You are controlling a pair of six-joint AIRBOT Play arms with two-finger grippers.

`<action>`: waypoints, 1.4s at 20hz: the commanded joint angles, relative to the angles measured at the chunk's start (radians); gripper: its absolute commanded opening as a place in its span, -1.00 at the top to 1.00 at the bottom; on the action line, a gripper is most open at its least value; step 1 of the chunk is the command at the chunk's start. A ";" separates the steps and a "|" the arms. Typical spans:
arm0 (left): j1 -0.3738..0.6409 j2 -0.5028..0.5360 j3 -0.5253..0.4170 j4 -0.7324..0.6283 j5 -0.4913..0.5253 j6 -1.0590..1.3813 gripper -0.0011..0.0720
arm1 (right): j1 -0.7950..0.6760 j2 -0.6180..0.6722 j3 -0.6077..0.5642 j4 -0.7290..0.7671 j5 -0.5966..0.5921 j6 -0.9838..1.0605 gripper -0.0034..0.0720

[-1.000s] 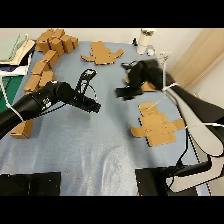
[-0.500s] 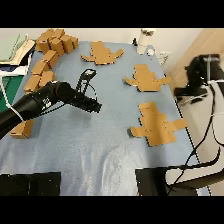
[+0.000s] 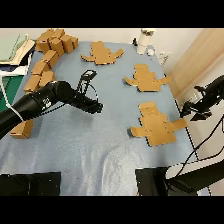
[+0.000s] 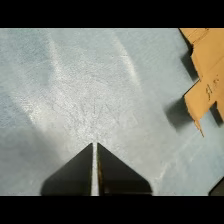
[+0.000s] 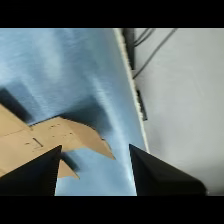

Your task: Fold the box.

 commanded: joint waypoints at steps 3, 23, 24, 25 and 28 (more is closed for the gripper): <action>0.000 -0.001 0.006 -0.061 -0.002 0.007 -0.46 | -0.026 -0.061 -0.061 0.129 -0.040 -0.122 -0.85; 0.273 0.000 0.016 -0.183 -0.246 0.184 -0.46 | 0.523 0.207 -0.463 0.528 0.422 -0.001 0.90; 0.289 0.000 0.016 -0.184 -0.254 0.190 -0.46 | 0.542 0.216 -0.491 0.513 0.436 0.006 0.89; 0.300 0.000 0.016 -0.186 -0.263 0.196 -0.46 | 0.554 0.214 -0.505 0.512 0.430 0.006 0.85; 0.307 0.000 0.016 -0.191 -0.297 0.210 -0.46 | 0.558 0.214 -0.511 0.506 0.393 0.007 -0.07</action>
